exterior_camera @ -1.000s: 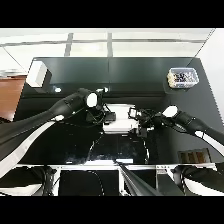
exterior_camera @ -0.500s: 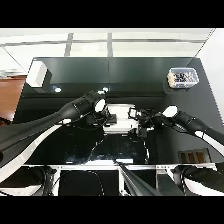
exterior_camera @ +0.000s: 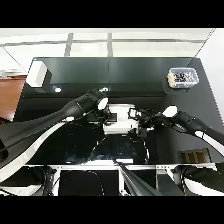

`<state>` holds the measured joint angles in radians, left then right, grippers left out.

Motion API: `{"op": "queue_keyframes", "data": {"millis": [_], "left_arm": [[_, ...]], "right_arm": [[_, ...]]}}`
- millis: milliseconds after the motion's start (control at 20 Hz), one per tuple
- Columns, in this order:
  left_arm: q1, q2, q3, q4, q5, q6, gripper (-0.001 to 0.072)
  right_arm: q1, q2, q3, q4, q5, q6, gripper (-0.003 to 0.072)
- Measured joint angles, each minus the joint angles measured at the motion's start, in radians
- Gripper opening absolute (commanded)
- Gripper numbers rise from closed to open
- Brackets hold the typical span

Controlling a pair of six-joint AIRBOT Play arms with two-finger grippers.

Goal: Fold the box and place the chain.

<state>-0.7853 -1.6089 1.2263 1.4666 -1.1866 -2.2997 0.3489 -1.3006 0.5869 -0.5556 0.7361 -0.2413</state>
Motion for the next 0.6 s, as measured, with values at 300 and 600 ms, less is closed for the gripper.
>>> {"op": "queue_keyframes", "data": {"millis": [300, 600], "left_arm": [[-0.008, -0.027, 0.006, -0.031, 0.000, -0.007, 0.0227], [-0.011, -0.032, 0.020, -0.032, -0.003, -0.008, 0.0227]], "right_arm": [[0.000, 0.000, 0.000, 0.000, 0.000, 0.000, 0.0124], [0.000, 0.000, 0.000, 0.000, 0.000, 0.001, 0.0124]]}}
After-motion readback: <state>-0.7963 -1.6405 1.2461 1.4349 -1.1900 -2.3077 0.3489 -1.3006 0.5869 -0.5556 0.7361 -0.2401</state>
